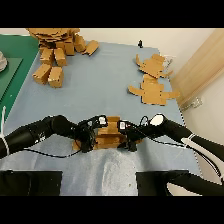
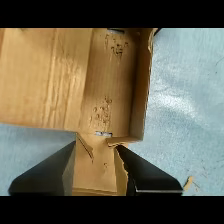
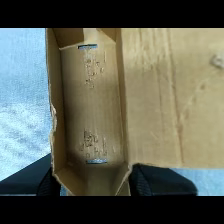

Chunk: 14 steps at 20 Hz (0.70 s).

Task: Fold the box.

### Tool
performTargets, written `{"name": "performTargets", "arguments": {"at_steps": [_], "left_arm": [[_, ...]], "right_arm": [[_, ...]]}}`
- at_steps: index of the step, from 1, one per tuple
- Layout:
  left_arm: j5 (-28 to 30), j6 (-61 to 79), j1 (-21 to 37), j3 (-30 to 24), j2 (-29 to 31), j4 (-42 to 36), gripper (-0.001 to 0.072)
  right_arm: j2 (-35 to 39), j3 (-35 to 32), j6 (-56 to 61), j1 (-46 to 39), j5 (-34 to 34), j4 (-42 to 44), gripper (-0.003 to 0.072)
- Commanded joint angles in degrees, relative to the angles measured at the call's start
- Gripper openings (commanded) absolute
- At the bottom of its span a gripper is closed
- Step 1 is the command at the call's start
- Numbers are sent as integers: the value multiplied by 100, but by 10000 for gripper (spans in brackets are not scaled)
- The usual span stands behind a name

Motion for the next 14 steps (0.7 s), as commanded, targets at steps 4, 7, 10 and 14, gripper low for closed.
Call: {"name": "performTargets", "arguments": {"at_steps": [4,7,10,14], "left_arm": [[-374,-33,-146,199,-216,-111,350],[-380,-57,-251,199,-216,-107,350],[-175,-181,-251,199,-216,-98,350],[57,-184,-282,201,-245,-116,152]], "right_arm": [[2,4,0,-2,0,2,470],[2,4,0,-2,0,2,470],[2,4,0,-2,2,2,470],[2,4,0,-2,0,2,470]]}}
